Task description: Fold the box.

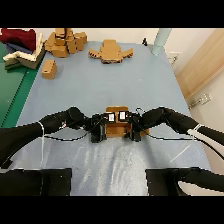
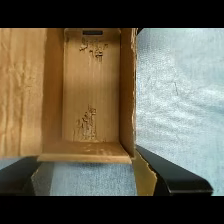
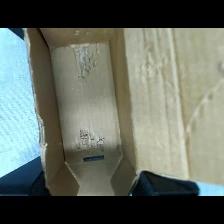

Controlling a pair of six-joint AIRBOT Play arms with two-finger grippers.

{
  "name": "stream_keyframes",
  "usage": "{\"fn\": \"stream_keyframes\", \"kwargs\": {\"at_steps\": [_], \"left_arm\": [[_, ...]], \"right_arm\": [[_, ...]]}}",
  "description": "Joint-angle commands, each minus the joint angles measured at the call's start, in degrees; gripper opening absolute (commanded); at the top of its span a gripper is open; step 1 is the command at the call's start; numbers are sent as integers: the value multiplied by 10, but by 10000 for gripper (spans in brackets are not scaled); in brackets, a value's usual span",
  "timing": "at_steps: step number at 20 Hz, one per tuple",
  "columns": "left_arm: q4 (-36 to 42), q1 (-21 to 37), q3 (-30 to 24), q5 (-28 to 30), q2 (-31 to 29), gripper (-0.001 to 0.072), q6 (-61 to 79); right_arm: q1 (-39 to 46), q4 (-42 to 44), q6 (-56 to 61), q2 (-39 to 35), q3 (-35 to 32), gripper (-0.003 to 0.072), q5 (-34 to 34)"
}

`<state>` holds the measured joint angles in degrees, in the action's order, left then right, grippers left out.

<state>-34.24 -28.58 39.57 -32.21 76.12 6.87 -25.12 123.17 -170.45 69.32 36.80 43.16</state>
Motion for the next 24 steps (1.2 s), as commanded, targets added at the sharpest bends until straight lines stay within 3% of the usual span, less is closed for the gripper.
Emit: {"fn": "stream_keyframes", "kwargs": {"at_steps": [1, 16, 17, 18, 24], "left_arm": [[0, -4, 0, 20, 3, 705, 0], [41, -11, 4, 21, 14, 700, 32], [41, -11, 4, 20, 15, 556, 32], [41, -11, 4, 18, 15, 350, 33], [41, -11, 4, 18, 14, 325, 32]], "right_arm": [[0, 0, 0, 0, 0, 593, 0], [0, 0, 0, 0, 0, 594, 0], [0, 0, 0, 0, 0, 594, 0], [0, 0, 0, 0, 0, 593, 0], [0, 0, 0, 0, 0, 594, 0]]}}
